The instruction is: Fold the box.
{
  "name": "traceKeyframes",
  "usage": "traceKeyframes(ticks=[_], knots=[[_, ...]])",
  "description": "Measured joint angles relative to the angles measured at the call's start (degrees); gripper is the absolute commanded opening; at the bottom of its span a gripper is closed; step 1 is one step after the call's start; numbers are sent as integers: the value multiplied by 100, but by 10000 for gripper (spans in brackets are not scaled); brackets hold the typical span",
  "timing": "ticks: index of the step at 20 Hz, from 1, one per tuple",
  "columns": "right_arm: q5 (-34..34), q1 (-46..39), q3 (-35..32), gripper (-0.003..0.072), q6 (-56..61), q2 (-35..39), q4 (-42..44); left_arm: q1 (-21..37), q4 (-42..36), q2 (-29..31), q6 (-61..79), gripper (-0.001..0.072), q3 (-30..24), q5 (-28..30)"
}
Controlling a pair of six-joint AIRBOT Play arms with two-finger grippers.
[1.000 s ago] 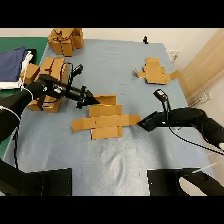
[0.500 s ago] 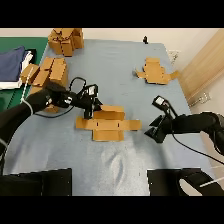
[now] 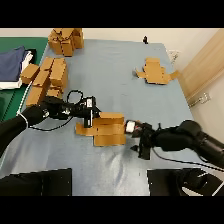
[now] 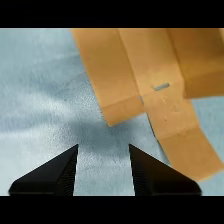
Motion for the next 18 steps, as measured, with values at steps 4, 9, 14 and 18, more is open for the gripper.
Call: traceKeyframes(ticks=[4, 9, 14, 18], knots=[[358, 909, 0, 484, 216, -713, -802, -2, -24, 15, 44, 16, -42, -33], [1364, 1294, 2, 483, 901, -1202, -1635, -2, -22, 15, 61, 19, -52, -33], [1829, 1370, 2, 483, 1174, -1556, -2245, -2, -20, 15, 52, 20, -52, -74], [1947, 1384, 7, 483, 1237, -1644, -2243, -2, -17, 15, 42, 20, -52, -109]])
